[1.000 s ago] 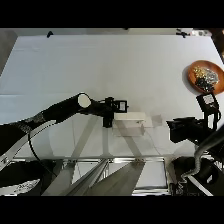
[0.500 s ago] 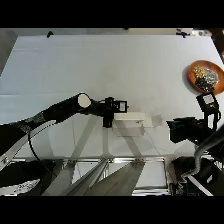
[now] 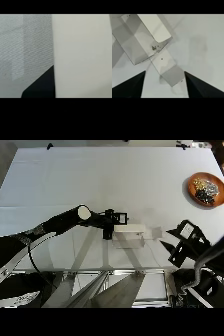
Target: Fold the box and place the chain.
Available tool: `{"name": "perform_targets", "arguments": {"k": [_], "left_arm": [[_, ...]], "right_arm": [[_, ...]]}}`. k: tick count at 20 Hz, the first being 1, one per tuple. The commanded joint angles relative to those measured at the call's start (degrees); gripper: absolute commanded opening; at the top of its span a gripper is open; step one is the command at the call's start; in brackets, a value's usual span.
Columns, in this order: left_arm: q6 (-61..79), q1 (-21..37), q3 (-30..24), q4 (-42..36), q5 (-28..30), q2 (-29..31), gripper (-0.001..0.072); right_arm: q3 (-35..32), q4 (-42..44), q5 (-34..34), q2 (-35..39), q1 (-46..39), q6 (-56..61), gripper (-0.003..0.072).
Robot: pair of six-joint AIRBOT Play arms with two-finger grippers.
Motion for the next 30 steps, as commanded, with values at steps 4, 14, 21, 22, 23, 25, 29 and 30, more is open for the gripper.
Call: {"name": "perform_targets", "arguments": {"k": [4,14,21,22,23,25,29,30], "left_arm": [[0.02,0.02,-0.02,0.00,0.02,-0.02,0.0015],[0.02,-0.07,-0.02,0.00,0.02,-0.02,0.0015],[0.02,-0.09,-0.02,0.00,0.02,-0.02,0.0015],[0.02,-0.09,-0.02,0.00,0.00,-0.02,0.0015],[0.02,-0.09,-0.02,0.00,0.00,-0.02,0.0015],[0.02,-0.09,-0.02,0.00,0.02,-0.02,0.0015],[0.02,-0.09,-0.02,0.00,0.02,-0.02,0.0015],[0.02,-0.09,-0.02,0.00,0.00,-0.02,0.0015]], "right_arm": [[-0.09,6.80,1.20,-1.66,0.04,-20.31,0.0705],[-18.38,2.23,-19.54,-5.60,1.01,-29.31,0.0713],[-21.77,3.61,-24.92,-7.74,7.74,-29.33,0.0709],[-21.81,4.17,-26.25,-8.83,8.04,-29.33,0.0709],[-21.84,5.09,-28.24,-10.08,8.02,-29.33,0.0709],[-21.84,7.04,-33.35,-12.92,8.02,-29.38,0.0709],[-21.84,7.43,-36.79,-17.66,8.02,-32.13,0.0709],[-21.84,7.69,-36.85,-17.79,8.02,-32.57,0.0709]]}}
